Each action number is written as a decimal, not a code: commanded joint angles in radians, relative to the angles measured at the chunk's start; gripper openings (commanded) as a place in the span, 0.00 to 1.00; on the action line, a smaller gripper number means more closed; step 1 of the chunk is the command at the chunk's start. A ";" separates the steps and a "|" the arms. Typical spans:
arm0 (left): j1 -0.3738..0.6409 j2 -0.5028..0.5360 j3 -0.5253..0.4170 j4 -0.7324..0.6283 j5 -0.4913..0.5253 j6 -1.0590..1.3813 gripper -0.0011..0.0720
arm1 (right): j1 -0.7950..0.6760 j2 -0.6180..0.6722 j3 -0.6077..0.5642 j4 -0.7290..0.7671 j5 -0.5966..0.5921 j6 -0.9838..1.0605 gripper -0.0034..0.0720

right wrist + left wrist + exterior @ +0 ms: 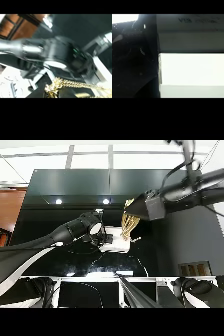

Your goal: Fold the box and place the chain.

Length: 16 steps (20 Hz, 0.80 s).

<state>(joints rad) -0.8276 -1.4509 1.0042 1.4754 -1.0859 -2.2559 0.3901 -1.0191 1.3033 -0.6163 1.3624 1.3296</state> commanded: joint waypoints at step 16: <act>0.000 0.000 0.000 0.001 0.003 0.001 0.06 | 0.085 -0.089 -0.411 -0.053 -0.298 0.053 0.05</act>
<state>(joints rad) -0.8276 -1.4509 1.0042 1.4757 -1.0843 -2.2555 0.4740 -1.0969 0.9009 -0.6773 1.0908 1.3808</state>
